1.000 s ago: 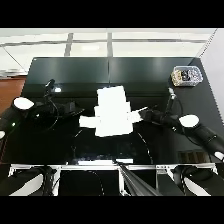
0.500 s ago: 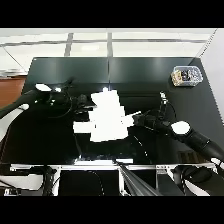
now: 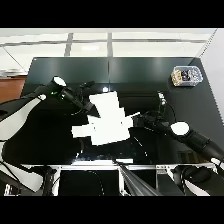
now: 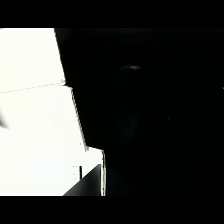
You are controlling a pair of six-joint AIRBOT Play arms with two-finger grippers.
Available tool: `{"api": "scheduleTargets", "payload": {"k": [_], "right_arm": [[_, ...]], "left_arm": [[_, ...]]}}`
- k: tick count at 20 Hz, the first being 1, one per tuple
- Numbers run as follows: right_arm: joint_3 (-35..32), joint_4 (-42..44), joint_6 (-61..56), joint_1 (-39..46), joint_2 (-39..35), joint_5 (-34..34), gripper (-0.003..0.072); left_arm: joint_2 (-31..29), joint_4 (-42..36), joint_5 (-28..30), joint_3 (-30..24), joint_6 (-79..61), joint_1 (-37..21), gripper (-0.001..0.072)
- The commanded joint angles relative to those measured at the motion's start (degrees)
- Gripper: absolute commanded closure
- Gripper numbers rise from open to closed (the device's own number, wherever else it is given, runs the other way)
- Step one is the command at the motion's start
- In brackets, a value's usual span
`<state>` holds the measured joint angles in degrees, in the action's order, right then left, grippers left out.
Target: Fold the box and place the chain.
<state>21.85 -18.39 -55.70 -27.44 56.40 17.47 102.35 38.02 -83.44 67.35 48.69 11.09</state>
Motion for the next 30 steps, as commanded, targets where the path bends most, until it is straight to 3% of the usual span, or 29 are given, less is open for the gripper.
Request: {"api": "scheduleTargets", "payload": {"k": [1, 3, 4, 5, 6, 10, 13, 16, 18, 20, 26, 30], "right_arm": [[0.0, -1.8, 0.0, -0.1, 0.0, 0.8, 0.0673], [0.0, -3.1, 0.0, -0.1, 0.0, 1.4, 0.0672], [0.0, -3.1, 0.0, -0.1, 0.0, 1.4, 0.0607], [0.1, -3.2, 0.0, 0.0, -0.1, 1.5, 0.0268], [0.8, -4.9, 0.3, 0.9, -0.3, 3.7, 0.0009], [13.1, -31.0, -1.7, 12.8, -2.7, 32.8, 0.0007], [20.7, -42.1, 0.9, 19.8, -3.1, 43.4, 0.0007], [22.4, -45.6, 1.3, 23.4, -3.1, 39.3, 0.0007], [22.4, -44.0, 1.0, 23.8, -3.0, 36.1, 0.0008], [22.2, -41.2, 3.9, 22.8, -2.7, 35.0, 0.0007], [18.1, -41.4, 34.3, 13.9, -1.7, 35.8, 0.0008], [13.0, -41.1, 38.9, 8.3, -1.2, 35.1, 0.0008]], "left_arm": [[0.8, 3.0, -4.8, 1.7, -6.0, 0.5, 0.0362], [1.9, 3.1, -8.0, 2.4, -7.9, 1.0, 0.0657], [2.2, 3.0, -8.3, 2.6, -8.0, 1.0, 0.0685], [2.2, 2.8, -8.0, 2.6, -8.0, 1.0, 0.0685], [2.2, 2.9, -8.0, 2.8, -8.0, 1.0, 0.0686], [-0.8, 3.3, -8.5, 2.7, -6.2, 1.1, 0.0689], [-10.4, 3.2, -1.2, -2.6, -10.3, 2.6, 0.0690], [-24.7, -2.3, 19.6, -16.7, -28.9, 6.0, 0.0686], [-29.1, -2.9, 27.8, -22.2, -44.2, 8.7, 0.0685], [-28.5, -1.7, 29.2, -22.9, -52.8, 11.2, 0.0685], [-23.2, 0.0, 33.7, -21.3, -56.4, 15.2, 0.0684], [-21.6, 1.3, 33.8, -20.8, -56.4, 15.2, 0.0684]]}}
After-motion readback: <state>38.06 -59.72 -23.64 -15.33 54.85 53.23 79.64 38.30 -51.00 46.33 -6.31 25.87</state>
